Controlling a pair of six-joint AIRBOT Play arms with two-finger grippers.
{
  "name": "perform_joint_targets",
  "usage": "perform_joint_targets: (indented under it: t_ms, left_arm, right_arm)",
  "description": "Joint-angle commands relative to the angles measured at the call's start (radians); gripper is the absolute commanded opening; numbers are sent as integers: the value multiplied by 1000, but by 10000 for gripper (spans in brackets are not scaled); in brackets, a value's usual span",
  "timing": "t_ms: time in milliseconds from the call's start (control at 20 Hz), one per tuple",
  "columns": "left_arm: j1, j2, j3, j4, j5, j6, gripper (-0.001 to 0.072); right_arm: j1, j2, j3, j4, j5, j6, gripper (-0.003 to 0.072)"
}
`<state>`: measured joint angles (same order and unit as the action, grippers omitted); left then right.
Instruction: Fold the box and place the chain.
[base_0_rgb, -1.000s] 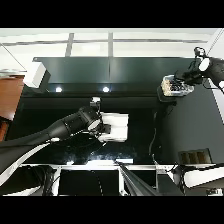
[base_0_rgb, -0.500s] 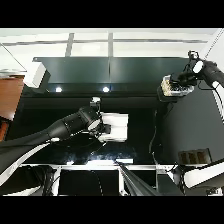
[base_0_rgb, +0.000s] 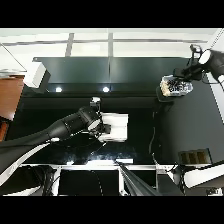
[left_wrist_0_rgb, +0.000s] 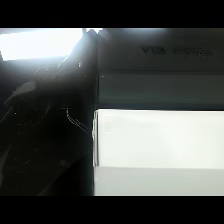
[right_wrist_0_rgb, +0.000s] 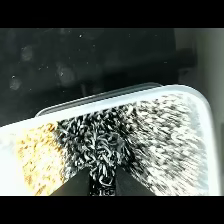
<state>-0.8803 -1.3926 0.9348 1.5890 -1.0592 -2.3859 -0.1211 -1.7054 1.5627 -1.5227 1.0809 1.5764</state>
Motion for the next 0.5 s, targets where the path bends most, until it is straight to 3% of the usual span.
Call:
perform_joint_targets:
  t_ms: [0, 250, 450]
  left_arm:
    - [0, 0, 0, 1, 1, 0, 32]
    - [0, 0, 0, 0, 0, 0, 32]
    - [0, 0, 0, 0, -1, 0, 32]
  right_arm:
    - [-2, 89, 31, 5, 81, -53, 33]
    - [-1, 304, 31, 106, 153, -132, 33]
    - [-2, 494, 61, 195, 133, -197, 32]
